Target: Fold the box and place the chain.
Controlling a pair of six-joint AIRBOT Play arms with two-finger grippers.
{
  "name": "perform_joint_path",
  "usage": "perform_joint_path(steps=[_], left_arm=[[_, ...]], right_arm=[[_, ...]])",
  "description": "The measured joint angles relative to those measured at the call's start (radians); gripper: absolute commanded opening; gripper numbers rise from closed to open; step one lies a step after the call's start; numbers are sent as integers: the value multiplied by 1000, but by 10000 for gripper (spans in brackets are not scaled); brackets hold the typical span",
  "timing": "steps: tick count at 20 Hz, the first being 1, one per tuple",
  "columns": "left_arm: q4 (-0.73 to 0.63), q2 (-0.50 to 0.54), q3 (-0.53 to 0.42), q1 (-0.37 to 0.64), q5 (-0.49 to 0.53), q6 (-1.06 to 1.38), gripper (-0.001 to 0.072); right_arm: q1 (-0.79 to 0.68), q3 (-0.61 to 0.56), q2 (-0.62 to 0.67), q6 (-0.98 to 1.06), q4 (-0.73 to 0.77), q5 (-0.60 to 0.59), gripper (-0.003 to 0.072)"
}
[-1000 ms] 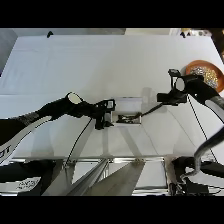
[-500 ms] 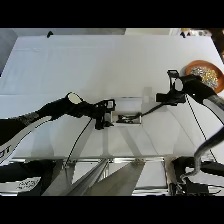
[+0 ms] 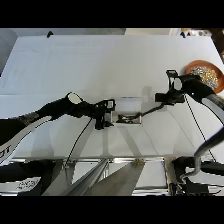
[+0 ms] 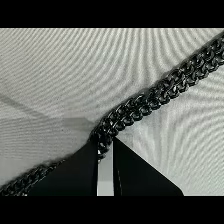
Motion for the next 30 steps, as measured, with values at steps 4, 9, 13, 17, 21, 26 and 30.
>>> perform_joint_path(steps=[4, 9, 13, 17, 21, 26, 30], left_arm=[[0, 0, 0, 0, 0, 0, 334], [0, 0, 0, 0, 0, 0, 334], [0, 0, 0, 0, 0, 0, 334], [0, 0, 0, 0, 0, 0, 334], [0, 0, 0, 0, 0, 0, 334], [0, 0, 0, 0, 0, 0, 334], [0, 0, 0, 0, 0, 0, 334]], right_arm=[[0, -2, 10, -7, -8, 54, 16], [0, -2, 128, -23, -14, 82, 16], [0, -2, 273, -50, -13, 123, 18], [0, -15, 340, -73, -13, 145, 240], [0, -106, 344, -74, -13, 109, 198], [0, -200, 331, -25, -9, 1, 179], [0, -221, 271, 0, -5, -41, 180]])
